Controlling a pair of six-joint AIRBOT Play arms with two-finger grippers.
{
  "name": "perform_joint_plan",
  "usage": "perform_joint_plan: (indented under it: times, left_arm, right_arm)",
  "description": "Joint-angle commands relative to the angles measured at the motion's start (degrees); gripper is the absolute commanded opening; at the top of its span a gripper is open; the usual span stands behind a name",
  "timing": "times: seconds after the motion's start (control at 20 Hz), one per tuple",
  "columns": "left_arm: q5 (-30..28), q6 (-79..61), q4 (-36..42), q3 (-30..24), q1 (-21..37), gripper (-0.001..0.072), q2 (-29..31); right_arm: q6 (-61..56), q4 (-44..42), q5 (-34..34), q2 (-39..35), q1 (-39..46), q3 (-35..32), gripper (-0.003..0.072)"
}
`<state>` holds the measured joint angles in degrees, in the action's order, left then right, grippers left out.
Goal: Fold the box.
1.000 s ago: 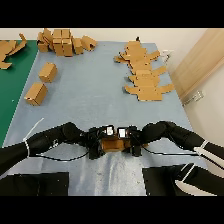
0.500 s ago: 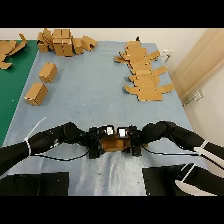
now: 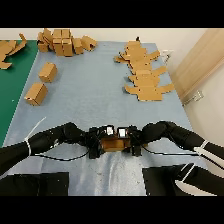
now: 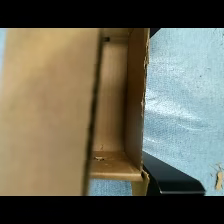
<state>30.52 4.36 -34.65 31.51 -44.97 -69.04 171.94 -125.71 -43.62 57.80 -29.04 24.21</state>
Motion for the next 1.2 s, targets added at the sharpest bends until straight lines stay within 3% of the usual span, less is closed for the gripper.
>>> perform_joint_plan:
  times: [0.0,0.45,0.5,0.55,0.75,1.0,1.15]
  left_arm:
    - [-0.13,-0.02,-0.02,-0.02,0.04,0.0511,-0.02]
    - [-0.11,0.0,-0.02,-0.02,0.04,0.0511,-0.02]
    - [-0.11,0.0,-0.02,-0.02,0.04,0.0511,-0.02]
    - [-0.13,0.0,-0.02,-0.02,0.04,0.0511,-0.02]
    - [-0.13,-0.02,-0.02,-0.02,0.04,0.0511,-0.02]
    - [-0.13,0.0,-0.02,-0.02,0.04,0.0511,-0.02]
    - [-0.11,-0.02,-0.02,-0.02,0.04,0.0511,-0.02]
  right_arm:
    - [0.02,-0.02,-0.07,0.04,0.02,0.0,0.051]
    - [0.02,1.42,-0.07,-0.02,0.02,0.07,0.0522]
    - [0.02,1.31,-0.68,-0.02,0.02,0.24,0.0619]
    - [-0.04,1.44,-3.72,-0.15,0.04,0.74,0.0719]
    - [-8.24,7.89,-10.34,-1.86,0.15,3.61,0.0719]
    - [-28.44,24.83,-21.24,-10.73,0.15,7.28,0.0718]
    - [-37.79,25.57,-29.09,-17.4,0.13,7.63,0.0714]
